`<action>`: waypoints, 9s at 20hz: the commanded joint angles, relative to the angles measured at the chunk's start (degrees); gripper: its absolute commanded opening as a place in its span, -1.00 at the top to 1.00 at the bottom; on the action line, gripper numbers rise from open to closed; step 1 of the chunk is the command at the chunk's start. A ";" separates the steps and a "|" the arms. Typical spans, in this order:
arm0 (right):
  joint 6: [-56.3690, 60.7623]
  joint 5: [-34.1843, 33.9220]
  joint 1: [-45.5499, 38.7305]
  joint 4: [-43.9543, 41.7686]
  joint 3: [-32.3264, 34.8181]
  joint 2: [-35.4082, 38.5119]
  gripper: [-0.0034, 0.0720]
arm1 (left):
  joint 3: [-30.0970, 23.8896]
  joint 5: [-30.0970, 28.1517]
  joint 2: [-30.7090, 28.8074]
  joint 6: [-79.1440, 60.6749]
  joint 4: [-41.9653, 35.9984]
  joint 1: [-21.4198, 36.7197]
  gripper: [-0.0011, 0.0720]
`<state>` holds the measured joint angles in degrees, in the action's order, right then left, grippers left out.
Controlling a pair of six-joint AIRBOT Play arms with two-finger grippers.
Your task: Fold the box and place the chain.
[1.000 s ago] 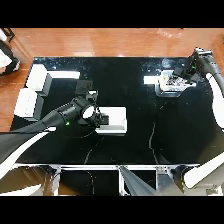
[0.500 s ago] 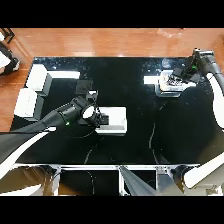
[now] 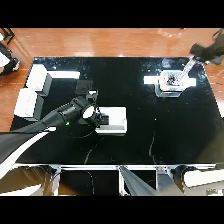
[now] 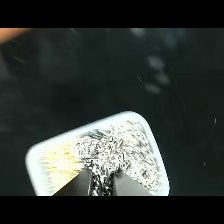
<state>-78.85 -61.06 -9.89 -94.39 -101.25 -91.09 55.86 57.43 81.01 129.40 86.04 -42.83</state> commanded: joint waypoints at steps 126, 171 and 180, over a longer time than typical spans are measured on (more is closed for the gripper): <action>-70.99 26.56 41.00 -28.89 66.31 26.82 0.86 | 0.04 3.28 0.63 4.76 6.88 -0.98 0.92; -55.08 -11.08 21.94 -31.58 45.57 24.46 -0.60 | 0.04 3.26 0.63 4.76 6.49 -0.98 0.92; -75.91 11.87 29.46 -32.65 64.78 24.39 -1.00 | 0.04 3.34 0.63 4.76 6.45 -1.01 0.92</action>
<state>-143.90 -57.45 15.44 -124.79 -41.41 -66.72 55.90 60.71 81.62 134.19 92.51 -43.83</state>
